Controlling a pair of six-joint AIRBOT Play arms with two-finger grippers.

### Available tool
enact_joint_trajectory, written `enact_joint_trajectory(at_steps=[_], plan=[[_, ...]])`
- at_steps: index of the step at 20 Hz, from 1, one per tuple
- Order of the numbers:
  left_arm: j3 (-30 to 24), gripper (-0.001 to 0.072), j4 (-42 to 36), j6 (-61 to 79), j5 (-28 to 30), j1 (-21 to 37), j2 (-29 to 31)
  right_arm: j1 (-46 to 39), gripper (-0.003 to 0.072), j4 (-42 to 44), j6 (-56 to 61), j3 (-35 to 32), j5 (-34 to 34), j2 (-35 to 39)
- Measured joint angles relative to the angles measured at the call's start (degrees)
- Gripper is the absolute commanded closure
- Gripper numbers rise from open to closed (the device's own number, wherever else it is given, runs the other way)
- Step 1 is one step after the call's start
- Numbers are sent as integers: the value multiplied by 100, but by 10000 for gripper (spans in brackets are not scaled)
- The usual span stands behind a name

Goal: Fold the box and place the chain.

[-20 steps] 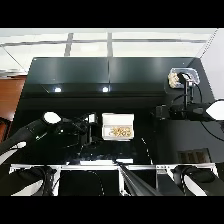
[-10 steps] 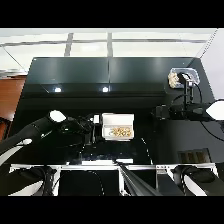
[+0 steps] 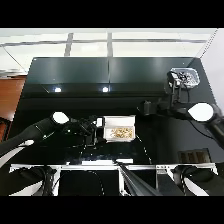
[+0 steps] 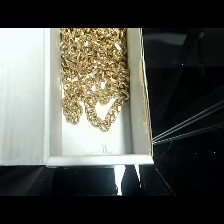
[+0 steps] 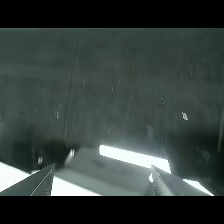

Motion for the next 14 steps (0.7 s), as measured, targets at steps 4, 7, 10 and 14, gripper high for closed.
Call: enact_joint_trajectory(at_steps=[4, 7, 10, 14], plan=[[0, 361, 11, -50, 61, -9, 0, 170, -15, 704, -1659, 2, -146, -581], [0, 360, 9, -55, 85, -9, 0, 201, -15, 879, -3563, 162, 474, -699], [0, 360, 9, -55, 96, -9, 0, 251, -15, 870, -5302, 280, 1147, -752], [0, 360, 9, -55, 105, -9, 0, 468, -14, 776, -6494, 256, 1585, -807]])
